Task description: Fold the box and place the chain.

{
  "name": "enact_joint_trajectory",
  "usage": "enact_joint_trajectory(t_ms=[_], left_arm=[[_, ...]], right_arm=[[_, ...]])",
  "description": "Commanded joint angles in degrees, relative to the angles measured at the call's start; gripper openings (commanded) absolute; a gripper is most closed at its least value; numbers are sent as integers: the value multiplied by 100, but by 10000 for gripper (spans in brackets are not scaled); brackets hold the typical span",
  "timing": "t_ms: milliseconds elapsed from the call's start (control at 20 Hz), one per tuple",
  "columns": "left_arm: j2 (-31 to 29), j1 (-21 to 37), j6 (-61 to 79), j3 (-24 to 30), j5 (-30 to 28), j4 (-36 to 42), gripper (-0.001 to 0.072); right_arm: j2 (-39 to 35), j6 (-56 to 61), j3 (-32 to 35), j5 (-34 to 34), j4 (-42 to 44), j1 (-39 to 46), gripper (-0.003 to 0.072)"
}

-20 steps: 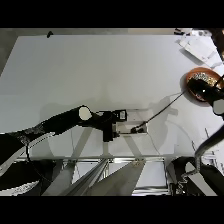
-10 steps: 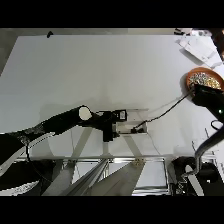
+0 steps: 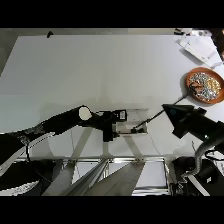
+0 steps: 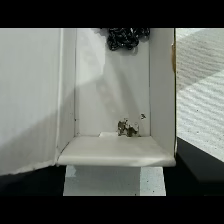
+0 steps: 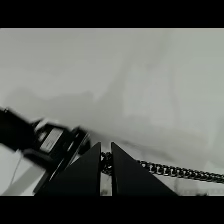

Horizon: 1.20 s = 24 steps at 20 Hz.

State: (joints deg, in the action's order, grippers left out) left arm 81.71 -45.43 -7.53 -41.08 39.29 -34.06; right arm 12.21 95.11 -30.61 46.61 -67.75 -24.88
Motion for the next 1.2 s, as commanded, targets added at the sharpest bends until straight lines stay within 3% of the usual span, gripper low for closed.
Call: enact_joint_trajectory(t_ms=[0,150,300,650,750,1050,1150], left_arm=[[0,-2,2,2,-2,-2,276],[-2,-2,2,2,-2,-2,276],[0,-2,2,2,-2,-2,276],[-2,-2,2,2,-2,-2,276],[-2,-2,2,2,-2,-2,276],[0,-2,2,2,-2,-2,276],[-2,-2,2,2,-2,-2,276]], right_arm=[[291,-9,-4,562,238,-658,16],[970,-74,-4,990,251,-1082,16],[1908,-120,-4,848,249,-1384,16],[3838,-116,-4,-837,568,-1659,16],[4138,-109,-4,-1099,708,-1659,16],[4699,-109,-4,-973,807,-1659,21],[4723,-111,-4,-1025,809,-1659,122]])
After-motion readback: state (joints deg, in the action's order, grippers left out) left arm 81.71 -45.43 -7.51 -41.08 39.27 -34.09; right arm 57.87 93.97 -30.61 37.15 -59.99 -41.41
